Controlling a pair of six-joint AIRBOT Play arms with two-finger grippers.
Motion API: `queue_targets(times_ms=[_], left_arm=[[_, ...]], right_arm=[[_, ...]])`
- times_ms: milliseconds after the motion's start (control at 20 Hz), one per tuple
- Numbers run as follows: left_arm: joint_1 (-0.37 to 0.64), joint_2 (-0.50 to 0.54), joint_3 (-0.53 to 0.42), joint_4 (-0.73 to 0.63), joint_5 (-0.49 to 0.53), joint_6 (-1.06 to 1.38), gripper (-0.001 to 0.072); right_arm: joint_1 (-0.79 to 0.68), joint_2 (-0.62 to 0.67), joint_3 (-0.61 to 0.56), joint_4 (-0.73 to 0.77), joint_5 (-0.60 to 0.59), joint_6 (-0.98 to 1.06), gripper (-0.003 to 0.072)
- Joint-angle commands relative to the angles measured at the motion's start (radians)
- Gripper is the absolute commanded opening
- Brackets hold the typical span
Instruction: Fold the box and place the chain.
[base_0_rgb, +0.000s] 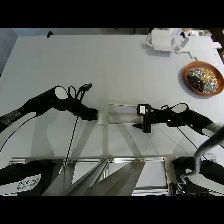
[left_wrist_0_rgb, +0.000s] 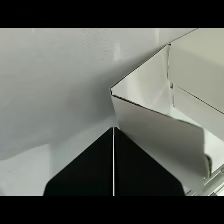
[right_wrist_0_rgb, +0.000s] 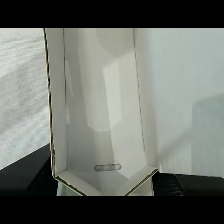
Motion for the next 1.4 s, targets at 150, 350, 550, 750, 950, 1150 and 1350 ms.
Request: queue_targets(times_ms=[150,350,550,750,950,1150,1350], left_arm=[[-0.005,0.039,0.0,-0.019,0.009,0.038,0.0009],[-0.022,0.117,0.0,-0.054,0.042,0.039,0.001],[-0.112,0.127,0.0,-0.063,0.119,0.069,0.0301],[-0.141,0.128,0.0,-0.09,0.158,0.068,0.03],[-0.144,0.127,0.0,-0.09,0.158,0.068,0.0355],[-0.18,0.117,0.0,-0.091,0.161,0.063,0.0355],[-0.219,0.095,0.002,-0.084,0.197,-0.011,0.0356]], right_arm=[[0.0,0.0,0.001,0.0,0.0,0.0,0.0411],[0.0,0.0,0.001,0.0,0.0,0.0,0.0411],[0.0,0.0,0.001,0.0,0.0,0.0,0.0411],[0.0,0.0,0.001,0.0,0.0,0.0,0.0411],[0.0,0.0,0.001,0.0,0.0,0.0,0.0411],[0.0,0.0,0.001,0.0,0.0,0.0,0.0411],[0.0,0.0,0.001,0.0,0.0,0.0,0.0411]])
